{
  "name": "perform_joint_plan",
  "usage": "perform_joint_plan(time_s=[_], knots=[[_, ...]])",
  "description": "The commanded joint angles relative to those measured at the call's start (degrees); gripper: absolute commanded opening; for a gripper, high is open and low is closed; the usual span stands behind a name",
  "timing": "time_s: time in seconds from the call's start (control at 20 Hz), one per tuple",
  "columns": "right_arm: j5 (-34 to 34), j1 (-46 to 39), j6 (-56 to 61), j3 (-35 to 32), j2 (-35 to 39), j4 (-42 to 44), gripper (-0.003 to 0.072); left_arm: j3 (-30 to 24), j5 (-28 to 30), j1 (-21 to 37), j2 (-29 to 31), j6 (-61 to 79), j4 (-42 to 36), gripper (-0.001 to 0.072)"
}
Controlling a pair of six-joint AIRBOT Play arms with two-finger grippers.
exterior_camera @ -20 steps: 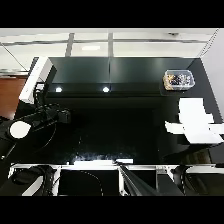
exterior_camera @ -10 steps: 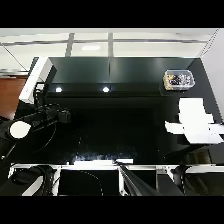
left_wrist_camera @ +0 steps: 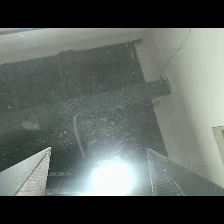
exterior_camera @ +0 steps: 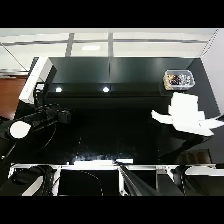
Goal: Fold the box and place the chain.
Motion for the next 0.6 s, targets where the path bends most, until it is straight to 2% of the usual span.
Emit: perform_joint_plan(time_s=[0.0,0.2,0.25,0.4,0.55], knots=[[-0.04,4.94,-0.11,-6.05,5.73,9.86,0.0009,0.04,0.00,-0.02,-0.04,0.00,-0.28,0.0709],[-0.02,15.21,-0.04,-14.60,10.32,18.67,0.0008,0.04,-0.04,-0.02,-0.04,0.00,-0.33,0.0709],[-2.08,18.82,0.09,-17.90,11.98,21.29,0.0007,0.04,-0.09,-0.02,-0.04,-0.04,-0.74,0.0709],[-16.90,31.08,-0.20,-29.18,20.31,30.01,0.0007,0.02,0.15,-0.02,-0.04,0.00,-5.03,0.0709],[-29.11,45.33,-7.32,-39.30,29.92,44.41,0.0007,0.02,0.07,-0.04,-0.04,0.04,-7.34,0.0709]])
